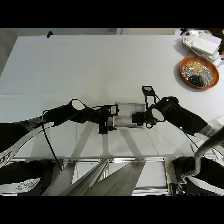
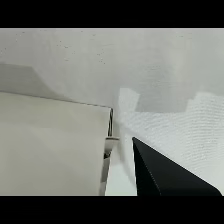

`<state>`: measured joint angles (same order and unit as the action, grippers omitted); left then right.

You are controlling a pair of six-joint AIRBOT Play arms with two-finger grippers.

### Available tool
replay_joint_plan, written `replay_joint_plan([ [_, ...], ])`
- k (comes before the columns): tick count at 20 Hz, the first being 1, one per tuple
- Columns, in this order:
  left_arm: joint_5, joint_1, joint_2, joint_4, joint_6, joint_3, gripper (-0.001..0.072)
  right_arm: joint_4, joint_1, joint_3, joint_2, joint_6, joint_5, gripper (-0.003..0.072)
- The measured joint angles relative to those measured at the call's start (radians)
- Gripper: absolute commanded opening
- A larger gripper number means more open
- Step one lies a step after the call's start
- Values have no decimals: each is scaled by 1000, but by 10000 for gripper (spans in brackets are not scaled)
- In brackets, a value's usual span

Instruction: Fold the box and place the chain.

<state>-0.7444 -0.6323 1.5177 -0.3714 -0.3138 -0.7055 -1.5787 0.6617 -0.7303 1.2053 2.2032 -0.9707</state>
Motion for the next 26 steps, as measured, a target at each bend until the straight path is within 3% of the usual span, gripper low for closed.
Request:
replay_joint_plan([
  [3, 0, 0, 0, 0, 0, 0, 476, -41, 25, -7, 21, 45, -28, 337],
  [6, 0, 0, 0, 0, 0, 0, 476, -47, 37, -10, 44, 63, -43, 217],
  [10, -2, 0, 0, 0, 0, 0, 476, -37, 55, -10, 74, 75, -53, 205],
  [13, -1, 0, 0, 0, 0, 0, 476, -33, 62, -11, 84, 77, -50, 14],
  [17, -1, 0, 0, 2, 4, 0, 476, -31, 65, -11, 89, 84, -48, 20],
  [19, -1, 0, 0, 1, 2, 0, 476, -38, 66, -11, 90, 71, -43, 231],
  [20, -1, 0, 0, 0, 1, 0, 476, -42, 66, -11, 90, 71, -43, 242],
  [21, -1, 0, 0, 0, 0, 0, 476, -40, 65, -11, 90, 71, -43, 221],
  [23, 0, 0, 0, 0, 0, 0, 476, -33, 66, -11, 90, 74, -32, 18],
  [26, 0, 0, 0, 0, 2, 0, 476, -26, 66, -11, 91, 82, -31, 20],
])
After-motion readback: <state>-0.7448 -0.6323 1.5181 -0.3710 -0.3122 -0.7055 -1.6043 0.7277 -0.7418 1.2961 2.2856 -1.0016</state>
